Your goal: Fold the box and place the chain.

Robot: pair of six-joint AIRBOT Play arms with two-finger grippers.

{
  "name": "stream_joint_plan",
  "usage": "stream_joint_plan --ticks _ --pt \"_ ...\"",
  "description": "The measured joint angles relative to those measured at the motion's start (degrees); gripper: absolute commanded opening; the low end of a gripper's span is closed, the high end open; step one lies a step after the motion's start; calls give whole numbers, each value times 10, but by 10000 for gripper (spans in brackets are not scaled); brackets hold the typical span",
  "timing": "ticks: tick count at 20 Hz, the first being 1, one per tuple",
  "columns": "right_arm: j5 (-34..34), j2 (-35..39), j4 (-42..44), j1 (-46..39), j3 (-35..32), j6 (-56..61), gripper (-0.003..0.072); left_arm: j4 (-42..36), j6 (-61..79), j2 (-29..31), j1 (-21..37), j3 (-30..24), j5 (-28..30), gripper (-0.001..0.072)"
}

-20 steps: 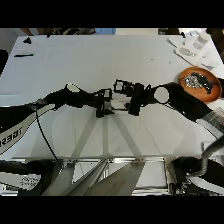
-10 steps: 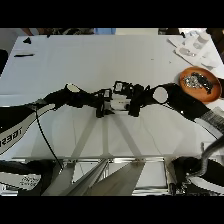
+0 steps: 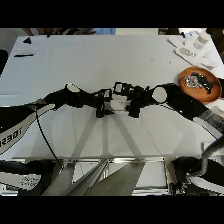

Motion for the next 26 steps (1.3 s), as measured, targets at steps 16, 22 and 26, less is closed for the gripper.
stream_joint_plan --ticks 16,22,26 --pt "-14 67 12 -10 0 68 8 0 0 0 0 0 1 348" --pt "-37 96 142 -36 -10 121 6 -1 0 0 0 0 1 348" --pt "-79 98 259 -40 -70 130 5 -1 0 0 0 0 1 348"
